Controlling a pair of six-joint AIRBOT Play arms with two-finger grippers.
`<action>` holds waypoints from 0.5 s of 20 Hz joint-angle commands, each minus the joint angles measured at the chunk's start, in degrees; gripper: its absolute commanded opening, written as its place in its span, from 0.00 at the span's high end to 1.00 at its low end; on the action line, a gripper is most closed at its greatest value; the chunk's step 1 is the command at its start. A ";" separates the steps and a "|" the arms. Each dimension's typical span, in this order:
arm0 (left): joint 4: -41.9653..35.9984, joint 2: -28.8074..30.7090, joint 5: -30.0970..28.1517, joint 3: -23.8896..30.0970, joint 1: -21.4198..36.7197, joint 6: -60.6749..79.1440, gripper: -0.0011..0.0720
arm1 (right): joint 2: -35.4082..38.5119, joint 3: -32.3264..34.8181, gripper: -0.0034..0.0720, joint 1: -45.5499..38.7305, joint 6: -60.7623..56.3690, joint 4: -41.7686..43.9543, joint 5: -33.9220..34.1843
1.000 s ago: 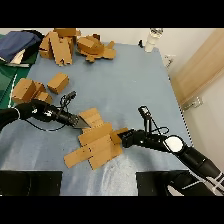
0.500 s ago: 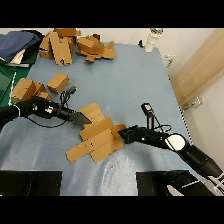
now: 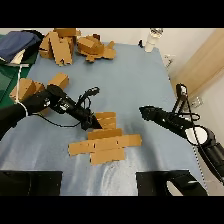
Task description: Fold the box.
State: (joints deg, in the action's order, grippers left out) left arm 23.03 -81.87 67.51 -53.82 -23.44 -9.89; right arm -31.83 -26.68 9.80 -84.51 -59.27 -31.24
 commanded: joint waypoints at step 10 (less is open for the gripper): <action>-1.38 11.32 -19.43 11.08 -6.62 16.13 0.97 | -2.54 -0.44 0.58 -1.25 -1.64 -1.42 -3.41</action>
State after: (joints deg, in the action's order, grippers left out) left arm 23.24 -73.93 55.18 -47.20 -28.49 0.99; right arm -33.45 -27.09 8.58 -86.06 -60.69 -34.00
